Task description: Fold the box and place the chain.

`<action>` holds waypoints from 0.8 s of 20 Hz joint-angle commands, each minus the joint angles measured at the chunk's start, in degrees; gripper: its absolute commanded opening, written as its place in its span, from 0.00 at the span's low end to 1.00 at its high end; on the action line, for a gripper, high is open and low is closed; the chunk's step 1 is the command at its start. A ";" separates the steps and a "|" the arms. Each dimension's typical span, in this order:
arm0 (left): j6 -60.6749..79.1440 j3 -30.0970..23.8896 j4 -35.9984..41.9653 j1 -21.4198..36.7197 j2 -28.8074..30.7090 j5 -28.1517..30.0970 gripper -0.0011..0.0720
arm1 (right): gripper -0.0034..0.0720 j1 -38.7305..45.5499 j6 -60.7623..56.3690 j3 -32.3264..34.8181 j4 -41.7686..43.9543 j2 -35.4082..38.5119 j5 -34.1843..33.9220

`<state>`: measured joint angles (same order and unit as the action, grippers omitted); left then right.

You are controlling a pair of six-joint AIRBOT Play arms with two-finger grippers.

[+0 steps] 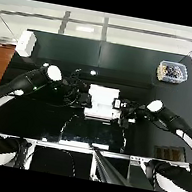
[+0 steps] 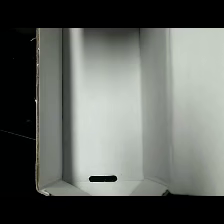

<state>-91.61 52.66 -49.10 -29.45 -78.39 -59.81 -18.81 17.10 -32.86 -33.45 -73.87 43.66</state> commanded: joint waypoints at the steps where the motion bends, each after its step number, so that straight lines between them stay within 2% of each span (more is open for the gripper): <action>1: -4.83 0.35 -2.89 -1.97 0.00 1.97 0.67 | 0.59 -0.07 -0.02 -0.04 0.00 -0.04 0.02; 5: -10.82 0.35 -9.55 -4.13 -0.24 2.27 0.67 | 0.59 -0.07 -0.02 -0.04 -0.02 -0.02 0.02; 12: -13.94 0.48 -11.65 -5.95 -2.47 3.06 0.67 | 0.59 -0.07 -0.02 -0.02 -0.02 -0.02 0.02; 16: -26.03 3.15 -25.68 -9.16 -2.62 2.10 0.67 | 0.59 -0.07 -0.02 -0.04 -0.02 -0.02 0.00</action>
<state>-109.49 54.37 -65.56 -36.71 -80.75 -57.34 -18.81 17.06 -32.86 -33.45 -73.87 43.62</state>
